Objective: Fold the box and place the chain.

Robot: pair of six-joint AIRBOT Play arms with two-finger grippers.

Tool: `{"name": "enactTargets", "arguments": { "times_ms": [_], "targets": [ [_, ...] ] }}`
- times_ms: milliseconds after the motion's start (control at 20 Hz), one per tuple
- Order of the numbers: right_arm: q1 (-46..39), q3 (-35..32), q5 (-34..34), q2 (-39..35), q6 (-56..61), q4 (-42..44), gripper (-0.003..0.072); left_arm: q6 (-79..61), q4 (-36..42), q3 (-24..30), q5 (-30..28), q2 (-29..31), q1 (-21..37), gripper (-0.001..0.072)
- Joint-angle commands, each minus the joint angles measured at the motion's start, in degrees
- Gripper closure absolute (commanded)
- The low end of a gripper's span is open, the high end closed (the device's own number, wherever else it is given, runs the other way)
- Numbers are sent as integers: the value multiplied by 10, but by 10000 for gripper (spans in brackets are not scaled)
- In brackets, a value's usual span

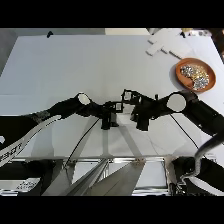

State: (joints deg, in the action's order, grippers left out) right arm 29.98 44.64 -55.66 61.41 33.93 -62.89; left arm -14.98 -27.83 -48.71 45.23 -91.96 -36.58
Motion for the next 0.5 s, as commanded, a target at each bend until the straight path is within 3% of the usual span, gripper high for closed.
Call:
{"name": "enactTargets", "arguments": {
  "times_ms": [0, 450],
  "targets": [
    [1, 0, 15, 4, 7, -3, 481, 0, 0, 0, 0, 0, 0, 455],
    [1, -1, 26, 4, 7, -3, 576, 0, 0, 0, 0, 0, 0, 455]
  ]
}}
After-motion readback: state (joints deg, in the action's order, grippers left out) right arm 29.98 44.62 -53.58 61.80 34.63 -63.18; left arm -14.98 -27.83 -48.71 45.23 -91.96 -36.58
